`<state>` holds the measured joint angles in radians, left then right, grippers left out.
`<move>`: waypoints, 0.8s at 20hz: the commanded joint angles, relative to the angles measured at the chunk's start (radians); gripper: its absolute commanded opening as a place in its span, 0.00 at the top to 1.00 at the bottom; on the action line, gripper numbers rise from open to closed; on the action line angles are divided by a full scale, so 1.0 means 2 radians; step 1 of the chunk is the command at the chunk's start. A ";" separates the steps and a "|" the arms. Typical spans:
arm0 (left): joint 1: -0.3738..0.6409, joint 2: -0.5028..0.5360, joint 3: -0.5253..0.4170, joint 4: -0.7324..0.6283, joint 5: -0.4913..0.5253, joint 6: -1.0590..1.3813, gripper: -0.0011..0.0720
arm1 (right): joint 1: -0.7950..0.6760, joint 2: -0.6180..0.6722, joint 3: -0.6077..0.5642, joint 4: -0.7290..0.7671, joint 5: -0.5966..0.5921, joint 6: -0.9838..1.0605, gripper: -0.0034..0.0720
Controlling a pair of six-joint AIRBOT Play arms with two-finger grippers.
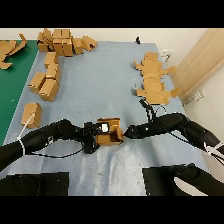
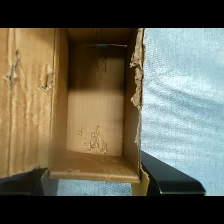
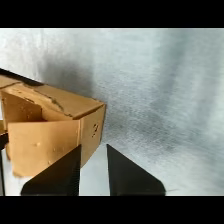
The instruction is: Fold the box.
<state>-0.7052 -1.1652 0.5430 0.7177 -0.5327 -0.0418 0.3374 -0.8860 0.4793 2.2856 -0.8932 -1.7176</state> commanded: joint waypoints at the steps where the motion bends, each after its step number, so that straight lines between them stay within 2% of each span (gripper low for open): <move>1: 0.000 0.000 0.000 0.000 0.000 0.000 0.33 | 0.020 0.002 0.002 0.006 0.007 0.009 0.54; 3: 0.000 0.000 0.000 0.000 0.000 0.000 0.33 | 0.020 0.002 0.002 0.006 0.009 0.009 0.54; 5: 0.000 0.000 0.000 0.000 0.000 0.000 0.33 | 0.020 0.002 0.004 0.006 0.010 0.010 0.36; 9: 0.000 0.000 0.000 0.000 0.000 0.000 0.33 | 0.035 -0.002 0.015 -0.003 0.019 0.023 0.35; 12: 0.000 0.000 0.000 0.000 0.000 0.000 0.33 | 0.076 -0.023 0.035 -0.072 0.034 0.101 0.35; 16: 0.000 0.000 0.000 0.000 0.000 0.000 0.33 | 0.157 -0.063 0.087 -0.209 0.027 0.258 0.35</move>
<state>-0.7052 -1.1652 0.5430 0.7174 -0.5327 -0.0418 0.5529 -0.9642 0.5919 2.0686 -0.8368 -1.4277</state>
